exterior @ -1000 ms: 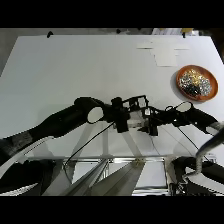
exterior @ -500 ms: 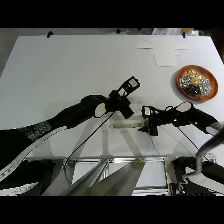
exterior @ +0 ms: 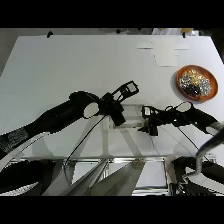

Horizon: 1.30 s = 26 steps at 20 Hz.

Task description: Fold the box and place the chain.

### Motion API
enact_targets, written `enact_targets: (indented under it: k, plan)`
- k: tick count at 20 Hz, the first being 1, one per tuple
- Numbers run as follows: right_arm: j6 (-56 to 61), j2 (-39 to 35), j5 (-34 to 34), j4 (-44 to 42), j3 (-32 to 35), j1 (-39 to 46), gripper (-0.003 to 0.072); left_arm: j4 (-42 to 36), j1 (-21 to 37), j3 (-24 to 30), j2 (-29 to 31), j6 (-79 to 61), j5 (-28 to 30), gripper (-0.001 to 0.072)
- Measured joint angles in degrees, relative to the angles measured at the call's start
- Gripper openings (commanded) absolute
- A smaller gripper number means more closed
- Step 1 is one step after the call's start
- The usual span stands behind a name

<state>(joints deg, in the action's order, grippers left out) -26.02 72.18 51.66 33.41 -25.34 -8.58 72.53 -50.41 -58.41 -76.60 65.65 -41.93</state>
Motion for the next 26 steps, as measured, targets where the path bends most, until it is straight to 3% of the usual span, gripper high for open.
enact_targets:
  k: [5,9,14,16,19,26]
  plan:
    - [0.0,0.0,0.0,0.0,0.0,0.0,0.0366,1.31,0.15,-0.02,-1.11,-5.42,-9.27,0.0005]
    - [0.0,0.02,0.0,0.0,0.0,0.0,0.0366,1.7,1.9,1.25,-2.16,-8.37,-12.0,0.0005]
    - [0.0,0.02,0.0,0.0,0.0,0.0,0.0366,0.76,5.86,6.8,0.22,-15.61,-12.9,0.001]
    - [0.0,0.02,0.0,0.0,0.0,0.0,0.0366,-0.2,6.91,9.03,0.94,-20.39,-11.47,0.0091]
    - [0.0,0.0,0.0,0.0,0.0,0.0,0.0366,-1.03,7.65,10.93,1.44,-25.57,-7.87,0.0338]
    - [0.0,0.0,0.0,0.0,0.0,0.0,0.0366,-3.5,8.0,12.04,1.66,-36.06,-0.87,0.0352]
